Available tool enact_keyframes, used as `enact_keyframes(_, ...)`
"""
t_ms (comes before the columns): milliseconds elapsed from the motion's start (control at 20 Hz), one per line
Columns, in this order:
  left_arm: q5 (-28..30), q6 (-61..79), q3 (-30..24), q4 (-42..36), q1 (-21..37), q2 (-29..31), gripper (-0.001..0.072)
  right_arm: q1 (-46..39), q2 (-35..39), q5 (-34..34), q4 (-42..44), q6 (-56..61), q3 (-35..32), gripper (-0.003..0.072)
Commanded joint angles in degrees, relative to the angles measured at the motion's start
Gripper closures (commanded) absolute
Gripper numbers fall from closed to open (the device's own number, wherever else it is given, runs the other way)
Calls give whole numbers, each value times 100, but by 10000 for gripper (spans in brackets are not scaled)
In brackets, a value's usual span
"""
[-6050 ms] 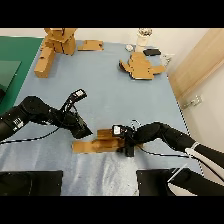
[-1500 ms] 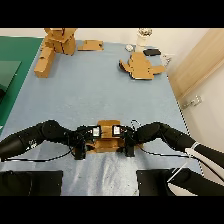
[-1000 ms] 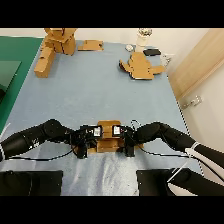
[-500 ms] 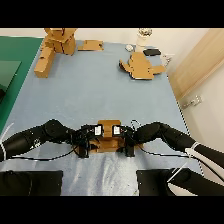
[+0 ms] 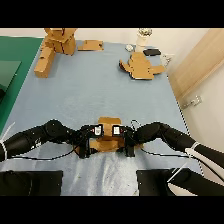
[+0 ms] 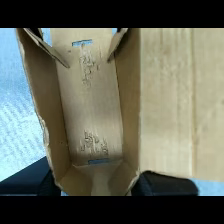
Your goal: Fold the box.
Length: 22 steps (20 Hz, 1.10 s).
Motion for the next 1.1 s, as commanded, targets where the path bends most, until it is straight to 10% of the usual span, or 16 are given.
enact_keyframes(0,-7,-2,-2,7,-2,-4,59,2,2,2,4,4,2,180)
enact_keyframes(100,-9,-9,-2,31,0,-4,138,2,2,2,4,4,0,180)
enact_keyframes(150,-24,-103,-2,131,0,0,527,2,2,2,4,4,0,180)
enact_keyframes(200,-66,-330,15,426,-2,15,664,2,2,2,4,4,0,180)
enact_keyframes(600,-817,-5239,166,3908,11,1725,697,2,2,2,4,4,2,180)
enact_keyframes(800,-2306,-11750,146,7265,525,2511,696,2,2,2,4,4,2,180)
enact_keyframes(900,-2988,-12017,-13,6867,1180,2531,697,2,2,2,4,4,2,180)
enact_keyframes(1050,-2800,-10323,-323,4192,1882,2251,698,2,2,2,4,4,2,180)
